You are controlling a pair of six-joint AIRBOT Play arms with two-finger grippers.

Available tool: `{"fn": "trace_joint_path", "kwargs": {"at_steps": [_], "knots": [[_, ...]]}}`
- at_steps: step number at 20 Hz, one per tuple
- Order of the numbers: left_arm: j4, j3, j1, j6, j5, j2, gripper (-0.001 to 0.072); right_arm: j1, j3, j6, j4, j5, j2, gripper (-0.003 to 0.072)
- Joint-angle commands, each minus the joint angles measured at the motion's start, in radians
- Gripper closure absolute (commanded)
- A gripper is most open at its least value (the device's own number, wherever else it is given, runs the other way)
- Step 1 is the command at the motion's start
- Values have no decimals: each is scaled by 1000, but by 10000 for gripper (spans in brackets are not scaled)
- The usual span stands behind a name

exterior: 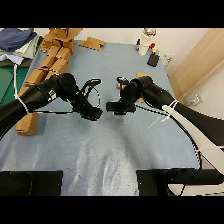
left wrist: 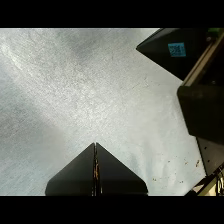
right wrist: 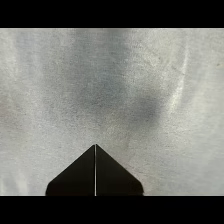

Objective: Fold the box.

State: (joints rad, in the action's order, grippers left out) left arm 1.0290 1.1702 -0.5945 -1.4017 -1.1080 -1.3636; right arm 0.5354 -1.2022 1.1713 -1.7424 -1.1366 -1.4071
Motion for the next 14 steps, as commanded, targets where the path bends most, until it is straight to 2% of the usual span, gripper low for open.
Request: {"fn": "trace_joint_path", "kwargs": {"at_steps": [1,7,12,14], "knots": [[0,0,0,1,0,-1,697,0,-1,0,-1,2,0,679],[0,0,0,1,0,-1,697,0,-1,-1,-1,3,0,679],[0,0,0,2,15,-1,697,0,-2,-27,-60,84,-1,679],[0,0,0,2,53,-1,698,-42,-41,-11,42,100,-3,679]]}}
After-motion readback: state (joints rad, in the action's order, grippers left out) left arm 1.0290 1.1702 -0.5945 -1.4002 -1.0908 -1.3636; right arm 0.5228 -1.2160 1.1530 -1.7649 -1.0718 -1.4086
